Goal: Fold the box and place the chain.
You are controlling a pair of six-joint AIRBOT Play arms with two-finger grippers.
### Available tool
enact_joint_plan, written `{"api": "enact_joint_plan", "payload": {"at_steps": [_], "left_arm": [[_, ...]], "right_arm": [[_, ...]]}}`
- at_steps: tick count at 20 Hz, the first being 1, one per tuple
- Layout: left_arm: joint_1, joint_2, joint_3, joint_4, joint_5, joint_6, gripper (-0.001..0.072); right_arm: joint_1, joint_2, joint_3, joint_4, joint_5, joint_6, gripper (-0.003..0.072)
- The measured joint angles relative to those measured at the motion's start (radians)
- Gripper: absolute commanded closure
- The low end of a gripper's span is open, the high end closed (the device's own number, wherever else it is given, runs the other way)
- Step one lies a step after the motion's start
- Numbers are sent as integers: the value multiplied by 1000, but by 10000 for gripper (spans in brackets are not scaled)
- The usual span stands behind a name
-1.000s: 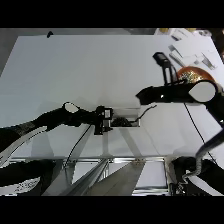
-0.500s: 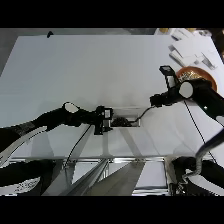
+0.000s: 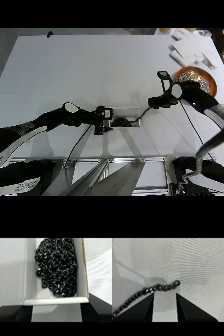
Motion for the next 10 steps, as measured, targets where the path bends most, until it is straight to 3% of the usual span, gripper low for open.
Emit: {"api": "enact_joint_plan", "payload": {"at_steps": [4,6,7,9,10], "left_arm": [[0,0,0,0,0,0,639],[0,0,0,0,0,0,639],[0,0,0,0,0,0,639],[0,0,0,0,0,0,639],[0,0,0,0,0,0,639]], "right_arm": [[0,-40,0,-2,-13,8,406],[0,-50,1,1,-18,10,516],[0,-53,1,4,-21,10,534],[0,-58,0,5,-31,11,669],[0,-60,0,4,-37,9,669]]}}
